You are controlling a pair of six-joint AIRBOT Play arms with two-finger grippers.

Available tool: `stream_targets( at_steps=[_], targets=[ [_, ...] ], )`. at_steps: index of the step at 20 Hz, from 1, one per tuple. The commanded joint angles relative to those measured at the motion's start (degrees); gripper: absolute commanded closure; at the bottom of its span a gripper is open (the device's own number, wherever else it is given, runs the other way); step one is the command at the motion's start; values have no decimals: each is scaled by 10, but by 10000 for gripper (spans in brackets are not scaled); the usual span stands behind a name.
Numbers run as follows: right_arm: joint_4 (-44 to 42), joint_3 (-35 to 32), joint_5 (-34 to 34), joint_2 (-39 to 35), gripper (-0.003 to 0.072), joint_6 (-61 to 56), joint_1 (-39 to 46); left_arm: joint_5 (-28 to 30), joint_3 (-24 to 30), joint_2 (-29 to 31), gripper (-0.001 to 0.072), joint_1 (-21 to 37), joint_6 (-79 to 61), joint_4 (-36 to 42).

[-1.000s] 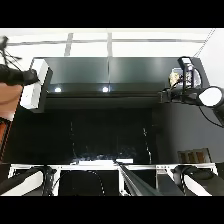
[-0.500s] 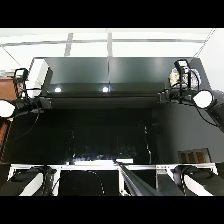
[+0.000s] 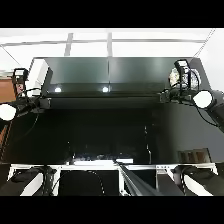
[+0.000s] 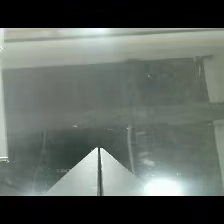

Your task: Fold the box and place the chain.

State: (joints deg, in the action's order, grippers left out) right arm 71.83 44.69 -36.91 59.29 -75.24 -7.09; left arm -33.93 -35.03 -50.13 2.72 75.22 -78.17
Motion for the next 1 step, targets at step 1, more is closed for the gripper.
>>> stream_targets(
  at_steps=[1],
  targets=[
    [0,0,0,0,674,0,-1,5,1,0,684,0,-1,-2]
  ],
)
